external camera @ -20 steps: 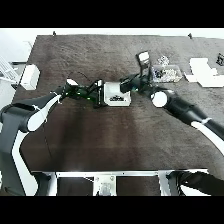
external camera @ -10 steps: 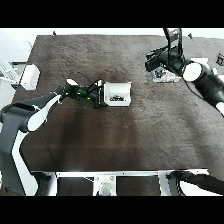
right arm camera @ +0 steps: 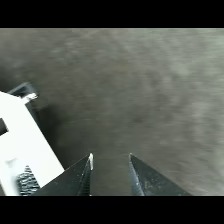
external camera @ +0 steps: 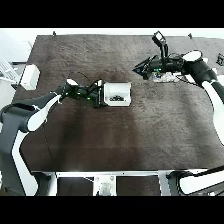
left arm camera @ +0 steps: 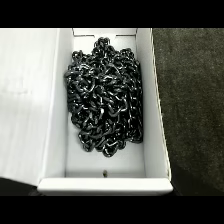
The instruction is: Fold the box and place the chain.
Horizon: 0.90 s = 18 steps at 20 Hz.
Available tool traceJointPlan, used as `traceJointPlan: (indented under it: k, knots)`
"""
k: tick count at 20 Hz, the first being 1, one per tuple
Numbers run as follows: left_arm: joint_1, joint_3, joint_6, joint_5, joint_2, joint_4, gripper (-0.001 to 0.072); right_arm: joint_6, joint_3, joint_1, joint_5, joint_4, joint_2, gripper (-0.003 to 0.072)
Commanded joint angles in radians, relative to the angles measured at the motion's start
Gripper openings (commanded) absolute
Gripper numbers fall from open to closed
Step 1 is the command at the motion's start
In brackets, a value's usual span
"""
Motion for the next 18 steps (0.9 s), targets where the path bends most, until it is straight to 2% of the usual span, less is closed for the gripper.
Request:
traceJointPlan:
  k: [1, 7, 15, 18]
  knots:
    - [0.001, 0.0, 0.0, 0.0, 0.0, 0.0, 0.0347, -0.064, 0.026, -0.01, 0.121, 0.102, -0.096, 0.0312]
    - [0.001, 0.0, 0.0, 0.0, 0.0, 0.0, 0.0347, -0.086, 0.026, 0.035, 0.165, 0.093, -0.171, 0.0305]
    - [0.001, 0.0, 0.0, 0.0, 0.0, 0.0, 0.0347, -0.085, 0.026, 0.045, 0.301, 0.075, -0.174, 0.0307]
    - [0.001, 0.0, 0.0, 0.0, 0.0, 0.0, 0.0347, -0.081, 0.026, 0.057, 0.303, 0.076, -0.176, 0.0309]
